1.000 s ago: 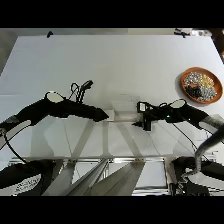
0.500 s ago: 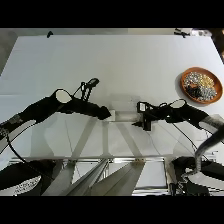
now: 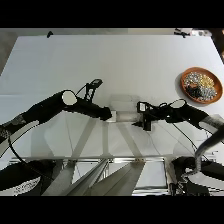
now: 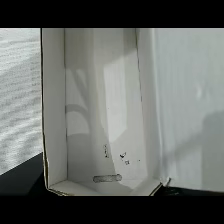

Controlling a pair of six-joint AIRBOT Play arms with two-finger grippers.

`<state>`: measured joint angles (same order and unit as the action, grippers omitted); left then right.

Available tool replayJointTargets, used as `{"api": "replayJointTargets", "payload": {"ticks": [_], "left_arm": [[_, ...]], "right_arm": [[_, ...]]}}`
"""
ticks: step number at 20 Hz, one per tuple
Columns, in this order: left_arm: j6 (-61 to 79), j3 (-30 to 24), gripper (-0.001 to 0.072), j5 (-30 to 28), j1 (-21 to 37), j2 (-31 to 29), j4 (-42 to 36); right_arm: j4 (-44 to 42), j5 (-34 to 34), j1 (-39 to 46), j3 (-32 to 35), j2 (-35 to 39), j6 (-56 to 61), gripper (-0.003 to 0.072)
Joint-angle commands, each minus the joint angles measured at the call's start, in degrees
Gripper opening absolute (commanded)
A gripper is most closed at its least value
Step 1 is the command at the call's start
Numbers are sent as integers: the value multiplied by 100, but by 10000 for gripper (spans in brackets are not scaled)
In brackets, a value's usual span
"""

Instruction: Fold the box and place the chain.

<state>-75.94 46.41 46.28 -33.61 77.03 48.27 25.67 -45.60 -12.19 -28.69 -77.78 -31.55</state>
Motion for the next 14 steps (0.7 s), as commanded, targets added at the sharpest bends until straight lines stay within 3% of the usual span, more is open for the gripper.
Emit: {"api": "replayJointTargets", "payload": {"ticks": [1,10,14], "left_arm": [[-588,249,460,-114,-155,26,317],[-1810,699,460,63,-511,428,787],[-2608,778,459,94,-614,426,1635]], "right_arm": [[0,-2,-2,0,4,2,342],[0,-4,-2,0,4,2,342],[0,-2,-2,0,4,2,342]]}}
